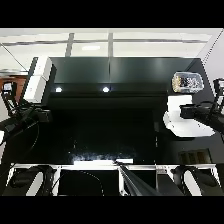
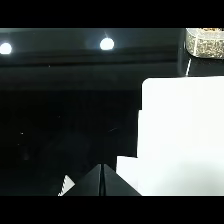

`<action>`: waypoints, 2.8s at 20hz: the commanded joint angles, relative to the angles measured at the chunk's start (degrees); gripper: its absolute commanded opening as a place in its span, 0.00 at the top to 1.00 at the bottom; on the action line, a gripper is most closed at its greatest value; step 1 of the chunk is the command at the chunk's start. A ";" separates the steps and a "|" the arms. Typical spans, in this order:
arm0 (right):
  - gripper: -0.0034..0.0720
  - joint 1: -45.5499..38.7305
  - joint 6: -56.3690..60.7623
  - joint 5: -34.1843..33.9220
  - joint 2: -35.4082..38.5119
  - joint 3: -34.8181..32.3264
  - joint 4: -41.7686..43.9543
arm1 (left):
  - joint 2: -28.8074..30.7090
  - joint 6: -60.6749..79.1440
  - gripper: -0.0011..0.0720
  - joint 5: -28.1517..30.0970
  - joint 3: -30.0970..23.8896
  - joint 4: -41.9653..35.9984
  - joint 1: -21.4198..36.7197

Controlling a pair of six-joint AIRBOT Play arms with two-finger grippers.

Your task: Fold the box and place the chain.

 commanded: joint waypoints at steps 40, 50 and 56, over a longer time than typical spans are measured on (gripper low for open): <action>0.16 -44.15 -3.43 46.01 -67.67 44.94 0.98 | -19.39 4.96 0.05 21.33 6.16 -12.63 -15.76; 0.90 -43.60 -6.16 50.95 -62.10 41.79 3.67 | -19.43 4.92 0.05 21.33 6.16 -12.68 -15.78; 0.90 -39.82 -7.32 40.17 -46.29 29.59 10.71 | -19.45 4.94 0.05 21.51 6.14 -12.68 -15.80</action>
